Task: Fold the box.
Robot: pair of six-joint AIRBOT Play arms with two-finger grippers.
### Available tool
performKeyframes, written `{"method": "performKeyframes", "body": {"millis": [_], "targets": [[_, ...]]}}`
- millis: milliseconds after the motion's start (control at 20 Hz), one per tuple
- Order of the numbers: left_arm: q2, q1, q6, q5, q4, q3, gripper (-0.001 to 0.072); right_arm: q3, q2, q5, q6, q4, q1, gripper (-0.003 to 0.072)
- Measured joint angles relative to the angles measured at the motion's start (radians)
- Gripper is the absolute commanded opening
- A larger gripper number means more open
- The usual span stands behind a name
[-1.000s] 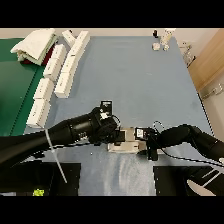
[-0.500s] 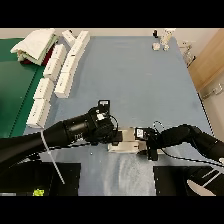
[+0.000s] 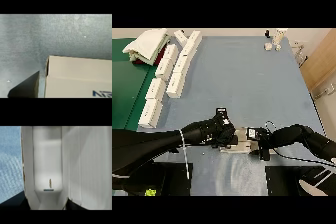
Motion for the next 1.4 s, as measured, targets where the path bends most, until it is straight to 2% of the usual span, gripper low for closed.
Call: {"method": "performKeyframes", "body": {"millis": [50,100,150,500,550,600,650,1000,1250,1300,1350,1400], "targets": [[-0.006,0.000,0.000,0.014,0.000,0.000,0.0277,0.000,0.000,0.000,0.000,0.000,0.000,0.0525],[-0.010,0.000,0.000,0.023,0.000,0.000,0.0124,0.000,0.000,0.000,0.000,0.000,0.000,0.0525],[-0.013,0.000,0.000,0.033,0.001,0.000,0.0013,0.000,0.000,0.000,0.000,0.000,0.000,0.0525],[-0.019,0.000,0.006,0.042,0.011,0.000,0.0016,0.000,0.001,0.001,0.000,-0.002,-0.001,0.0525],[-0.019,0.000,0.007,0.046,0.012,0.000,0.0195,0.000,0.001,0.001,0.000,-0.002,-0.002,0.0524],[-0.020,0.000,0.006,0.068,0.014,0.000,0.0461,0.000,0.001,0.001,0.003,-0.002,-0.002,0.0524],[-0.020,0.000,0.003,0.085,0.011,0.000,0.0503,0.000,0.000,0.001,0.003,0.002,-0.001,0.0525],[-0.002,-0.001,-0.004,0.053,0.000,0.010,0.0504,0.000,0.000,0.001,0.000,0.002,0.000,0.0524],[0.094,-0.001,0.081,-0.089,-0.006,0.063,0.0498,0.000,0.000,0.000,0.000,0.000,0.000,0.0525],[0.123,-0.001,0.110,-0.129,-0.007,0.074,0.0289,0.000,0.000,0.000,0.000,0.000,0.000,0.0524],[0.152,0.000,0.138,-0.167,-0.007,0.082,0.0002,0.000,0.000,0.000,0.000,0.000,0.000,0.0525],[0.183,0.000,0.173,-0.204,-0.007,0.089,0.0013,0.000,0.000,0.000,0.000,0.000,0.000,0.0524]]}}
